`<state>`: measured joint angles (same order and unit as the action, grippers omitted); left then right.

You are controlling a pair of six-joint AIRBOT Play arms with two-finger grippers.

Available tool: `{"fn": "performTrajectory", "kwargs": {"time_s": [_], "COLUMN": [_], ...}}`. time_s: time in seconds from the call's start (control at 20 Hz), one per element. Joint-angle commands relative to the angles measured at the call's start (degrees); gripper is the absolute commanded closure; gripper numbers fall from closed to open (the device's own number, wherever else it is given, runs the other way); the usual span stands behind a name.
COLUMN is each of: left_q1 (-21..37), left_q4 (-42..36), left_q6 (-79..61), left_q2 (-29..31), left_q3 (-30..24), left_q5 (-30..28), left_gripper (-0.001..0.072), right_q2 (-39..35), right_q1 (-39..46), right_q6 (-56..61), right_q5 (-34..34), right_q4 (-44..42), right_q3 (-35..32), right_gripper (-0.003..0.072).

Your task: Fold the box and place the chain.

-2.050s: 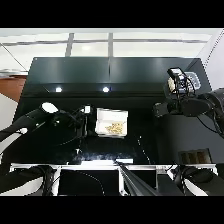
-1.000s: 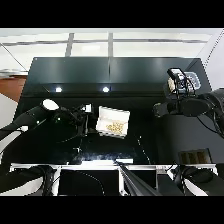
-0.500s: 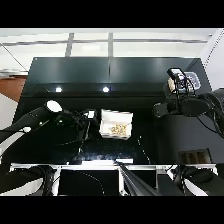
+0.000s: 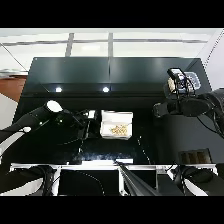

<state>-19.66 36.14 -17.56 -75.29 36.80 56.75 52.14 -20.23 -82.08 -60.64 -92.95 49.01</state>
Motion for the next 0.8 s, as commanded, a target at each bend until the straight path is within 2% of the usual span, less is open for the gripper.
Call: {"fn": "performTrajectory", "kwargs": {"time_s": [0.0, 0.15, 0.75], "left_q1": [0.02, -0.15, -2.45], "left_q4": [-0.26, -0.24, -1.25], "left_q6": [1.55, 1.22, 1.27], "left_q2": [-0.09, -0.11, -0.96], "left_q3": [0.13, 0.11, 0.35], "left_q5": [-4.46, -1.22, -3.23], "left_gripper": [0.0004, 0.0004, 0.0005], "right_q2": [-0.02, -0.02, -0.02], "right_q1": [-0.02, -0.02, -0.02], "right_q6": [0.02, 0.02, 0.02], "right_q5": [0.04, 0.07, 0.20], "right_q4": [0.02, 0.02, 0.02], "right_q3": [0.00, 0.00, 0.00], "right_gripper": [-0.0027, -0.0026, -0.0026]}}
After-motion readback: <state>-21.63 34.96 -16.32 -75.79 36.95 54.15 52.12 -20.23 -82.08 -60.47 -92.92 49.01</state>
